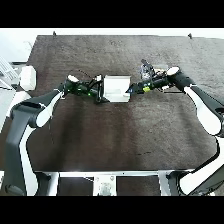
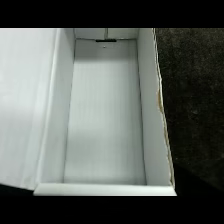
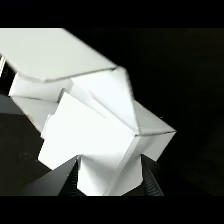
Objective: Fold the box and place the chain.
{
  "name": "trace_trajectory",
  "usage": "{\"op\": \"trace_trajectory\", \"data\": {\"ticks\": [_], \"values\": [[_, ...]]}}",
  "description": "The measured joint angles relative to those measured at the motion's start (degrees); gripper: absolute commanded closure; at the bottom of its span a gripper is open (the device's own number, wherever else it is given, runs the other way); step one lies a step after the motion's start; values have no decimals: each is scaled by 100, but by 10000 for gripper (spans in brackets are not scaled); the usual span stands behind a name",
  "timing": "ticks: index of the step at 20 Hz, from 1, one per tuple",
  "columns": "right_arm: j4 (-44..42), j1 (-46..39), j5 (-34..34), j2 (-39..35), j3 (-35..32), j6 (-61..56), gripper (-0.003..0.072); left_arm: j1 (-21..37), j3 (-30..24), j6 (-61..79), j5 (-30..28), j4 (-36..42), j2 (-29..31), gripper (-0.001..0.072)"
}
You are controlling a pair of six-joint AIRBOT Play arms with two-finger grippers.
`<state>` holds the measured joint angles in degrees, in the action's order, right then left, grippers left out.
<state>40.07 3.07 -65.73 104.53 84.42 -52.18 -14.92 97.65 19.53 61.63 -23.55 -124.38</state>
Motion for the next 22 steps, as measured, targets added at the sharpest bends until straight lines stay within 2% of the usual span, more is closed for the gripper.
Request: {"op": "trace_trajectory", "data": {"ticks": [6, 15, 22], "values": [[1008, 310, 74, 0, 376, -944, 212, 0, 0, 0, 0, 0, 0, 248], [2203, 833, 514, 0, 511, -2330, 212, 0, 0, 0, 0, 0, 0, 249], [3359, 1178, 612, 0, 693, -3646, 213, 0, 0, 0, -2, 0, 0, 248]]}}
